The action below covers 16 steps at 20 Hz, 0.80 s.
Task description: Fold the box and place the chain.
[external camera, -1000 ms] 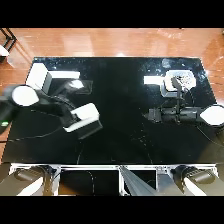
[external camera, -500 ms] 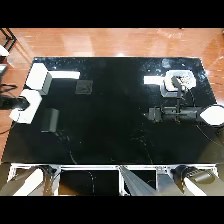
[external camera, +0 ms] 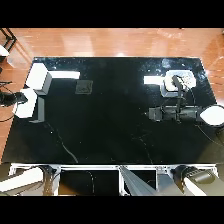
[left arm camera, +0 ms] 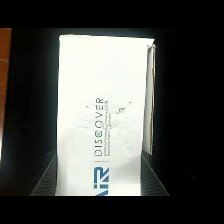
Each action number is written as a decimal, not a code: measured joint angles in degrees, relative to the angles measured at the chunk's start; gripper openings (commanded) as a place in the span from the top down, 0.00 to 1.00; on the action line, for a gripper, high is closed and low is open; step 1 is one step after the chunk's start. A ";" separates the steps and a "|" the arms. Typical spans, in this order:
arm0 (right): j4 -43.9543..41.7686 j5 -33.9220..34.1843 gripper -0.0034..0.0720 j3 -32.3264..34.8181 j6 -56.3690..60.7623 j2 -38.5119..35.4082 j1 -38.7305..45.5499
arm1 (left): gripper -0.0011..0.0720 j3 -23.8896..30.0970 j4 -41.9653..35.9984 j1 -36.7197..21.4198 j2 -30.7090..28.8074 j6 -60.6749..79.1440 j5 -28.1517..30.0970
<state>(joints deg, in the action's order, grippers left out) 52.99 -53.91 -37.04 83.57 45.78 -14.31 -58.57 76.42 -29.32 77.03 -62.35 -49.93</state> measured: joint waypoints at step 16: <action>2.27 3.93 0.93 -5.01 1.05 0.02 0.04 | 0.85 -9.40 -11.26 1.68 -6.01 -5.62 -3.37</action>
<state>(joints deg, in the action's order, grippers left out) 55.27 -49.98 -42.04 84.62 45.80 -14.26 -67.96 65.17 -27.64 71.02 -67.96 -53.30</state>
